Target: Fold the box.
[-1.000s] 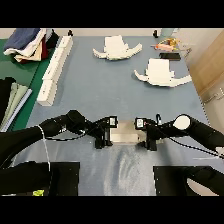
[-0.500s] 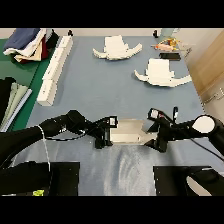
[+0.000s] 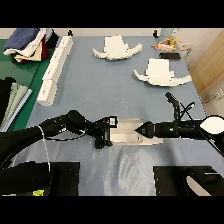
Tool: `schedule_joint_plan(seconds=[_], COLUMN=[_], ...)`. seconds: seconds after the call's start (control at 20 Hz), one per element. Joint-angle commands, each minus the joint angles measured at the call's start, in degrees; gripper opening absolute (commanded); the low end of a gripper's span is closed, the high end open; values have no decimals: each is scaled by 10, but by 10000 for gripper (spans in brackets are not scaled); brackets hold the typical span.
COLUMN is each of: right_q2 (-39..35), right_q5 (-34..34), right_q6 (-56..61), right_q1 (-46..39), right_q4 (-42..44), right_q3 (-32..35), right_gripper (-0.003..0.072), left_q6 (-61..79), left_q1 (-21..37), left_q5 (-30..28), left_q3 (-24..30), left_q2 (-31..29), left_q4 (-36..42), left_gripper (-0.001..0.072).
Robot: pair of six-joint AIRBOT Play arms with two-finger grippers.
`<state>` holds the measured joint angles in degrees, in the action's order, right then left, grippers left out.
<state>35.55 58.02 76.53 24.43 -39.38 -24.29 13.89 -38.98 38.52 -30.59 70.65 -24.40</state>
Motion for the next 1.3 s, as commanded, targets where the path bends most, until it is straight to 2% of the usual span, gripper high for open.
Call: schedule_joint_plan(seconds=[0.0, 0.05, 0.1, 0.15, 0.25, 0.4, 0.55, 0.7, 0.85, 1.25], right_q2=[7, 17, 29, 42, 76, 154, 227, 272, 298, 338], right_q5=[-18, -4, 4, -6, -68, -139, -141, -142, -147, -151], right_q6=[69, 70, 53, 33, 16, -23, -62, -68, -75, -158], right_q1=[0, 2, 13, 32, 63, 70, 70, 70, 70, 84], right_q4=[25, 45, 69, 89, 94, 96, 79, 24, -21, -23], right_q3=[0, 0, 0, 0, 0, -19, -76, -123, -132, -131], right_gripper=[346, 221, 212, 164, 7, 0, 0, 0, 1, 1], left_q6=[0, 0, 0, 0, 0, 0, 0, 0, 0, 0], left_q1=[0, 0, 0, 0, 0, 0, 0, 0, 0, 0], left_q5=[0, 0, 0, 0, 0, 0, 0, 0, 0, 0], left_q3=[0, 0, 0, 0, 0, -1, -1, 0, 0, 0], left_q2=[0, 0, 0, 0, 0, 0, 0, 0, 0, 0], left_q4=[0, 0, 0, 0, 0, 0, 0, 0, 0, 0], left_gripper=[520, 520, 520, 520, 520, 520, 520, 520, 520, 520])
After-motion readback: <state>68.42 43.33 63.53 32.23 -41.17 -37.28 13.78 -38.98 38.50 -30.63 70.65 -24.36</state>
